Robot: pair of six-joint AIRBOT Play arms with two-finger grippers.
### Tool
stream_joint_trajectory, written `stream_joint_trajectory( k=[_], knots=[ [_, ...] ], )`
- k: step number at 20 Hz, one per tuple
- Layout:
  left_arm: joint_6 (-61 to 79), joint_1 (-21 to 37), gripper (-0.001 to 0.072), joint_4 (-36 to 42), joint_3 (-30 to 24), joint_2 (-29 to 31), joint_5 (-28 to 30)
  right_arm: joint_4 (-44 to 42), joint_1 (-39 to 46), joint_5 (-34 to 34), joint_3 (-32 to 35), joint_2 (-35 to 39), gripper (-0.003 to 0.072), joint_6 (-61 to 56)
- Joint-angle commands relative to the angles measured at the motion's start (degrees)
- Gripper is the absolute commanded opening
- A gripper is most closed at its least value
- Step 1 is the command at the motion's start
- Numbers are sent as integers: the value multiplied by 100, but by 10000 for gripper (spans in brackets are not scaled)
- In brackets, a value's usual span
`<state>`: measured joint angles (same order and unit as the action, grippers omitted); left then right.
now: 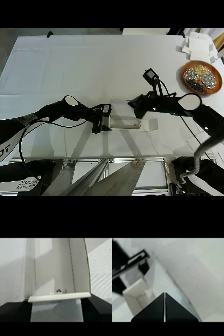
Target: Fold the box and place the chain.
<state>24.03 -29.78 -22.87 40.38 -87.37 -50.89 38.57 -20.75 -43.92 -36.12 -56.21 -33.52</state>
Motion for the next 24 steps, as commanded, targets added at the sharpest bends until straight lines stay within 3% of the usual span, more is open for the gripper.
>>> stream_joint_trajectory(
  k=[1, 3, 5, 7, 8, 10, 11, 13, 16, 24],
  knots=[
    [-4, 4, 412, 4, -2, 2, 7, 2262, 55, -1600, -63, 374, 12, 42],
    [-4, 4, 412, 4, -2, 2, 7, 3543, 55, -2157, 13, 369, 13, 44],
    [-4, 4, 412, 4, -2, 2, 7, 3753, 190, -1956, 216, 369, 22, 120],
    [-4, 4, 412, 7, -2, 2, 9, 3560, 256, -1255, 514, 369, 287, 389],
    [-4, 4, 412, 7, -2, 2, 7, 3414, 256, -944, 682, 369, 320, 883],
    [-4, 4, 412, 4, -2, 2, 7, 2863, 256, -660, 986, 369, 297, 2439],
    [-4, 4, 412, 4, -2, 2, 7, 2540, 256, -588, 1095, 369, 228, 3034],
    [-4, 4, 412, 4, -2, 2, 9, 1932, 256, -372, 1191, 361, 188, 3670],
    [-4, 4, 412, 4, -2, 2, 9, 1338, 256, -4, 1191, 256, 188, 4006],
    [-4, 4, 412, 4, -2, 2, 7, 1003, 254, -20, 1191, -17, 185, 4413]
  ],
)
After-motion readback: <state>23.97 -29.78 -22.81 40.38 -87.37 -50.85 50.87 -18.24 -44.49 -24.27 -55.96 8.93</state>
